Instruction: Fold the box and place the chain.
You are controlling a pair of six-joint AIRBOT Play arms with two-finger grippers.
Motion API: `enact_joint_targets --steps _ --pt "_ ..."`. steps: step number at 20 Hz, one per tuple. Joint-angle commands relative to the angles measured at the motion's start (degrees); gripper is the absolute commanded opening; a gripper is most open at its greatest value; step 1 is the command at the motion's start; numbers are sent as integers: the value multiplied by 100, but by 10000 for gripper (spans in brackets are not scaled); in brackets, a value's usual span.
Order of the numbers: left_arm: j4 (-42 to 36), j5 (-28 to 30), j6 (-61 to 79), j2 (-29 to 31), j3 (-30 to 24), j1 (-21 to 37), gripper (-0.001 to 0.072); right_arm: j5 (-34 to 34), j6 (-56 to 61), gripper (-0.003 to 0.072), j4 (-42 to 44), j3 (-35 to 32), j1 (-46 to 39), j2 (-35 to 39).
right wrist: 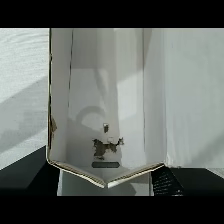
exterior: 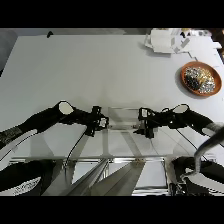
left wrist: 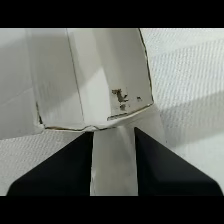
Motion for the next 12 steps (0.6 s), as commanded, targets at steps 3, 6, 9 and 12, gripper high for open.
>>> enact_joint_targets --steps 3,6,9,12 --pt "-295 103 2 -4 0 -144 148 0 2 340 2 2 0 0" --pt "-334 101 0 -4 26 -221 148 0 2 340 2 2 0 0" --pt "-518 122 0 -4 26 -251 148 0 2 340 2 2 0 0" --pt "-557 125 -4 -7 26 -251 148 0 2 340 2 2 0 0"
